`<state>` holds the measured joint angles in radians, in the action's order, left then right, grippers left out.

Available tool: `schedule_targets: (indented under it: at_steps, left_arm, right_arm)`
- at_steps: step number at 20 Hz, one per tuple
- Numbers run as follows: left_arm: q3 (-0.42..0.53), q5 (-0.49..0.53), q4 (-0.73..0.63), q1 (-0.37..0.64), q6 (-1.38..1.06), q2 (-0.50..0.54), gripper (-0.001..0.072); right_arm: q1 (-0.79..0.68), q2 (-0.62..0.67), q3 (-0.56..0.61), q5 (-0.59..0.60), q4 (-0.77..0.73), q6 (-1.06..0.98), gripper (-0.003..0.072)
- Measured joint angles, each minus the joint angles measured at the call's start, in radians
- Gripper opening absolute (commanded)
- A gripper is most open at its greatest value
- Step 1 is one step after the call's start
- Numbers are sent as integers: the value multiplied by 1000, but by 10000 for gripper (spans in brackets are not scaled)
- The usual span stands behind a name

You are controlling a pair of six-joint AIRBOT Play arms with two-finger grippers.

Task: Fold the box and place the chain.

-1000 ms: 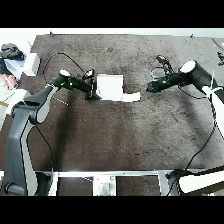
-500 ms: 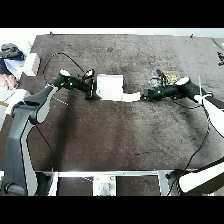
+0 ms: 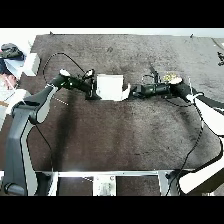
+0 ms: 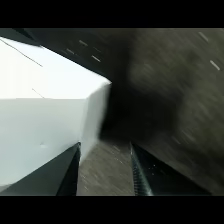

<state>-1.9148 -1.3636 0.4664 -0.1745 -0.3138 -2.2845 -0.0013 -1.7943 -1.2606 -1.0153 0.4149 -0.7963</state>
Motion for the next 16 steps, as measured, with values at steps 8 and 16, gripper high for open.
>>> schedule_targets:
  at_steps: [8, 16]
  left_arm:
    - [0, 0, 0, 0, 0, 0, 405]
    - [0, 0, 0, 0, 0, 0, 405]
  right_arm:
    - [89, -2, -109, -2, 67, -100, 368]
    - [140, -3, -188, 7, 228, -262, 367]
